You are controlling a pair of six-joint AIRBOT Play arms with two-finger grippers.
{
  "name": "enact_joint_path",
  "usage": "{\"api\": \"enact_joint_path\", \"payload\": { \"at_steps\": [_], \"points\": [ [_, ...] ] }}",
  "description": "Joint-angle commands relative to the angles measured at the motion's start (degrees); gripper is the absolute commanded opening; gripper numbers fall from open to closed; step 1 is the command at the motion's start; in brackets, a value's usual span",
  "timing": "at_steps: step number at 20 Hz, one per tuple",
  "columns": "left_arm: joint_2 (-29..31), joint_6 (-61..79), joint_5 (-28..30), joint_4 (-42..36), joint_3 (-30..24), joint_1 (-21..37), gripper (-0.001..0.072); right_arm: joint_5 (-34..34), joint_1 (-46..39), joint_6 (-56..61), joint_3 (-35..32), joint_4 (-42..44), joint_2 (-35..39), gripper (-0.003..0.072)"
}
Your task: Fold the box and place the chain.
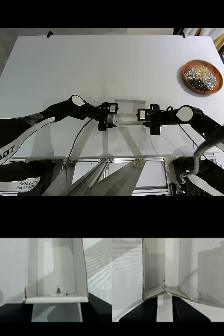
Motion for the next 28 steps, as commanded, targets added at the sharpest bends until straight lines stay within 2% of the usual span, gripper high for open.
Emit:
{"api": "enact_joint_path", "payload": {
  "at_steps": [1, 4, 9, 12, 15, 18, 19, 20, 22, 23, 25, 28],
  "points": [
    [0.00, 0.00, 0.02, 0.00, 0.00, 0.02, 0.0256, -1.27, 0.24, -2.23, 0.02, 1.29, -0.13, 0.0173],
    [0.00, -0.02, 0.02, 0.00, 0.00, 0.02, 0.0256, -1.44, 1.38, -7.56, 0.02, 3.04, -0.15, 0.0095],
    [0.00, 0.00, 0.02, 0.00, 0.00, 0.02, 0.0256, -1.40, 2.03, -11.43, 0.02, 3.85, -0.35, 0.0099],
    [0.00, 0.00, 0.02, 0.00, 0.00, 0.02, 0.0256, -1.38, 2.03, -11.39, 0.02, 3.85, -1.90, 0.0147],
    [0.00, 0.00, 0.02, 0.00, 0.00, 0.02, 0.0256, -1.49, 2.03, -11.41, 0.02, 3.87, -2.54, 0.0343],
    [0.00, -0.02, 0.02, 0.00, 0.00, 0.02, 0.0256, -1.68, 2.03, -11.41, 0.02, 3.89, -2.54, 0.0343],
    [0.00, -0.02, 0.02, 0.00, 0.00, 0.02, 0.0256, -1.68, 2.03, -11.41, 0.02, 3.82, -2.54, 0.0337],
    [0.00, -0.02, 0.02, 0.00, 0.00, 0.02, 0.0256, -1.70, 2.03, -11.39, 0.02, 3.61, -2.49, 0.0285],
    [0.00, 0.00, 0.02, 0.00, 0.00, 0.02, 0.0256, -0.96, 2.03, -10.40, 0.02, 0.68, -1.38, 0.0052],
    [0.00, 0.00, 0.02, 0.00, 0.00, 0.02, 0.0256, -0.81, 2.03, -7.85, 0.02, -1.81, 0.11, 0.0013],
    [0.00, -0.02, 0.00, 0.00, 0.00, 0.02, 0.0256, -0.74, 1.95, -1.36, 0.02, -6.14, 4.70, 0.0013],
    [0.00, -0.02, 0.02, 0.00, 0.00, 0.02, 0.0256, 0.59, 1.95, 8.79, 0.02, -7.28, 12.87, 0.0013]
  ]
}}
